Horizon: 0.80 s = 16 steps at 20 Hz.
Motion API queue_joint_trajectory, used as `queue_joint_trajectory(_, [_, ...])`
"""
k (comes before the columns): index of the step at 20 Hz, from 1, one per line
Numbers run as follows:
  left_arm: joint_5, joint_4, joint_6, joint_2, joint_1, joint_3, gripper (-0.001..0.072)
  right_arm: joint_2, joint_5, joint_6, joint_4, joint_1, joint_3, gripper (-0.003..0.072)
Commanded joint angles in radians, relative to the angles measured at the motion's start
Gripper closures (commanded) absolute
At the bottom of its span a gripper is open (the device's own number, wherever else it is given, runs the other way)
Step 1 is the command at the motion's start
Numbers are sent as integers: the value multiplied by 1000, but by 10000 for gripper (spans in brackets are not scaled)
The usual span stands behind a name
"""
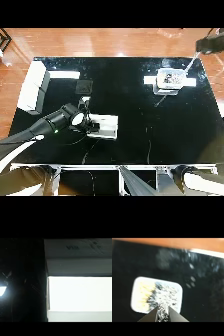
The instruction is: Fold the box and place the chain.
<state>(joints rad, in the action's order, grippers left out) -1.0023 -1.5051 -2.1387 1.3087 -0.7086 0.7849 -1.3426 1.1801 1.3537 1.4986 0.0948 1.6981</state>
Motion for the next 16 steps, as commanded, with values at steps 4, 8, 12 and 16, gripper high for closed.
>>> queue_joint_trajectory(4, [-7,-1,0,0,0,1,680,327,5,1,-176,5,-114,660])
queue_joint_trajectory(8, [-8,-1,0,0,0,1,680,491,10,25,-262,2,-183,660])
queue_joint_trajectory(12, [-8,-1,0,0,0,1,680,577,39,54,-268,-69,-186,660])
queue_joint_trajectory(16, [-8,-1,0,0,0,1,680,596,205,101,-281,-138,-192,660])
